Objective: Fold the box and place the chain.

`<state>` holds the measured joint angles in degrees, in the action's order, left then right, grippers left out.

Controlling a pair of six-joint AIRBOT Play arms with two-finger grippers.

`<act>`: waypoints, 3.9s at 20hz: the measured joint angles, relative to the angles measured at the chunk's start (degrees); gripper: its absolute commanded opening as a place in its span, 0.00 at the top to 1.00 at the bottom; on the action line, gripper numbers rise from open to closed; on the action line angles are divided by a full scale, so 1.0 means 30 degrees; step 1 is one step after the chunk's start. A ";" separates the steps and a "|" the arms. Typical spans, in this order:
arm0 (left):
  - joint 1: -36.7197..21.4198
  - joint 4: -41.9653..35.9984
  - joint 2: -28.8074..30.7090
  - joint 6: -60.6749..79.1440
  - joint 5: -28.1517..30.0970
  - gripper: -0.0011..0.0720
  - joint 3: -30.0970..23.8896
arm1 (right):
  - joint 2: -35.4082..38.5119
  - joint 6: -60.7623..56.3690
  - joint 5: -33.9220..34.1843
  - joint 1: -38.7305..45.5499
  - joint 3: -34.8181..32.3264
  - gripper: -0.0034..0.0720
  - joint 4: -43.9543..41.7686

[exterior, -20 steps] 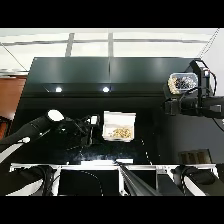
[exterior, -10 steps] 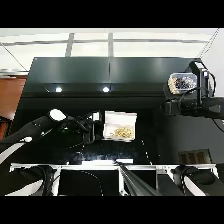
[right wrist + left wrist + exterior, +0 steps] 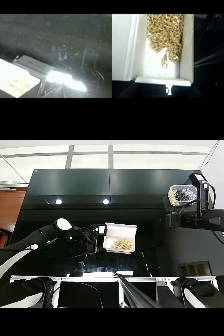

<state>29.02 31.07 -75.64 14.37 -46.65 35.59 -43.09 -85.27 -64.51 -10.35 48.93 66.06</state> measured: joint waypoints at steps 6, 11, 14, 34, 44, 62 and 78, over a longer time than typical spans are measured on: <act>0.0095 0.0080 -0.0255 0.0015 -0.0474 0.48 0.0146 | -0.0284 0.0000 0.0874 -0.0342 -0.0474 0.00 0.0080; 0.0095 0.0087 -0.0284 -0.0160 -0.0488 0.48 0.0146 | -0.3504 0.0838 0.4728 -0.1617 -0.0539 0.01 -0.1552; 0.0095 0.0080 -0.0284 -0.0539 -0.0459 0.48 0.0146 | -0.6586 0.4779 0.5515 -0.2135 -0.0051 0.01 -0.4466; 0.0095 -0.0087 -0.0284 -0.1457 0.0423 0.48 0.0146 | -0.7461 2.1908 0.1508 -0.4605 -0.1457 0.01 -0.6309; 0.0095 -0.0087 -0.0284 -0.1443 0.0401 0.48 0.0146 | -0.7402 2.2797 0.1071 -0.4874 -0.1610 0.01 -0.6360; 0.0095 -0.0087 -0.0291 -0.1435 0.0364 0.48 0.0146 | -0.7402 2.2826 0.2069 -0.5843 -0.1610 0.01 -0.6076; 0.0095 -0.0087 -0.0291 -0.1428 0.0357 0.48 0.0146 | -0.7402 2.0626 0.2747 -0.5887 -0.1180 0.53 -0.5814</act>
<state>29.30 30.81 -76.51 10.09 -45.58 36.03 -65.30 -23.40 -56.27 -28.01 45.39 48.62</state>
